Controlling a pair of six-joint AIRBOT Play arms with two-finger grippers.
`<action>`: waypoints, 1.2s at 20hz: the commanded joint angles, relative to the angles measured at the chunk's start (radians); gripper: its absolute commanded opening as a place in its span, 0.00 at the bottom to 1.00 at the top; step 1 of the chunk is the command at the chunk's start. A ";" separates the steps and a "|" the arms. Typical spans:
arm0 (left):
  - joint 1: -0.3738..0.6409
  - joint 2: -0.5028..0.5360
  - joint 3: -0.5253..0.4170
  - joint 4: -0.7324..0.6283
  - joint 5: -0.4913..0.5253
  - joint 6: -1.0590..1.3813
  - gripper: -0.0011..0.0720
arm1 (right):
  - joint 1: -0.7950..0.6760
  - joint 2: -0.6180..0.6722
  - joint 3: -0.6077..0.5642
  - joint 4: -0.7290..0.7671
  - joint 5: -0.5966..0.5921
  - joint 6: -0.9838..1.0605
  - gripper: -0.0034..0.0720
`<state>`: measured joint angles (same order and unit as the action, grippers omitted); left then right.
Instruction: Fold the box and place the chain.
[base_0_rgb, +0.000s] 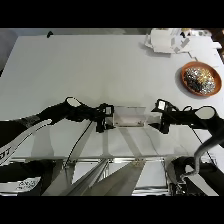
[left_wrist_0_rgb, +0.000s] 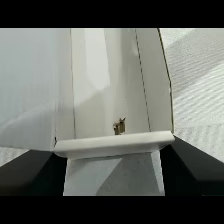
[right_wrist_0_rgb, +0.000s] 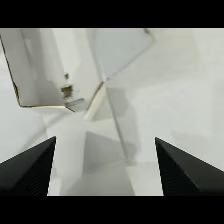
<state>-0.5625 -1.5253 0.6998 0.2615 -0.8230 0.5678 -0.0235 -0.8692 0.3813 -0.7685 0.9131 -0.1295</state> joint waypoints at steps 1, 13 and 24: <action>0.000 0.001 0.001 0.000 0.000 0.000 0.03 | -0.040 0.154 0.001 0.029 0.103 0.048 0.70; 0.000 0.001 0.001 0.000 0.000 0.000 0.03 | 0.232 -0.123 0.001 0.572 -0.352 -0.010 0.07; 0.000 0.001 0.001 0.000 0.000 0.000 0.03 | 0.232 -0.271 0.014 0.529 -0.187 -0.010 0.07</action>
<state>-0.5625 -1.5253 0.6998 0.2638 -0.8265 0.5667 0.2062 -1.1374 0.3866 -0.2375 0.6495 -0.1356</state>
